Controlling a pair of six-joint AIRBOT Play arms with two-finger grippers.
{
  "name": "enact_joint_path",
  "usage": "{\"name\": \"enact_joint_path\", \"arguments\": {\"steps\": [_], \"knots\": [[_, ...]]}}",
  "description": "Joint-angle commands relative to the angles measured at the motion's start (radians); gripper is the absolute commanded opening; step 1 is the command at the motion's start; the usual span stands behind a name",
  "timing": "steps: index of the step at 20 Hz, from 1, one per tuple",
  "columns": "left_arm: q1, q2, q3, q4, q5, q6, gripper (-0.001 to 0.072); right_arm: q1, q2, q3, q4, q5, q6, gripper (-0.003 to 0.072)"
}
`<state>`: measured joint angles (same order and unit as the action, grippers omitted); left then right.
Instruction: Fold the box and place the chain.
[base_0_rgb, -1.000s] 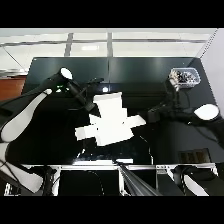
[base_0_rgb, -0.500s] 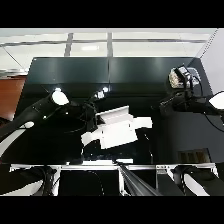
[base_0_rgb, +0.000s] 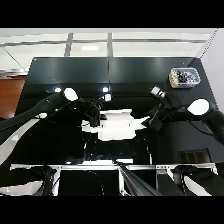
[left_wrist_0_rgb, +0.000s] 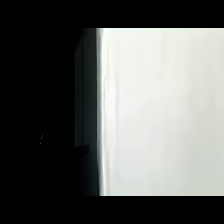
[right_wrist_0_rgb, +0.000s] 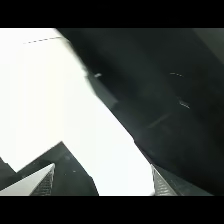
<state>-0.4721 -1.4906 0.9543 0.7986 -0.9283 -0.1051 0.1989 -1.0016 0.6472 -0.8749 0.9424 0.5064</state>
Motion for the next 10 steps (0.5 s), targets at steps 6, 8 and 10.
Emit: {"name": "enact_joint_path", "arguments": {"steps": [6,8,10], "knots": [[0.000,-0.029,0.026,0.016,-0.047,0.005,0.0031,0.164,-0.092,-0.037,-0.032,-0.015,-0.322,0.0707],[-0.001,-0.029,0.026,0.016,-0.050,0.005,0.0031,0.202,-0.093,-0.047,-0.045,-0.014,-0.447,0.0707],[-0.001,-0.029,0.026,0.016,-0.049,0.005,0.0031,0.233,-0.098,-0.056,-0.039,-0.061,-0.459,0.0707]]}}
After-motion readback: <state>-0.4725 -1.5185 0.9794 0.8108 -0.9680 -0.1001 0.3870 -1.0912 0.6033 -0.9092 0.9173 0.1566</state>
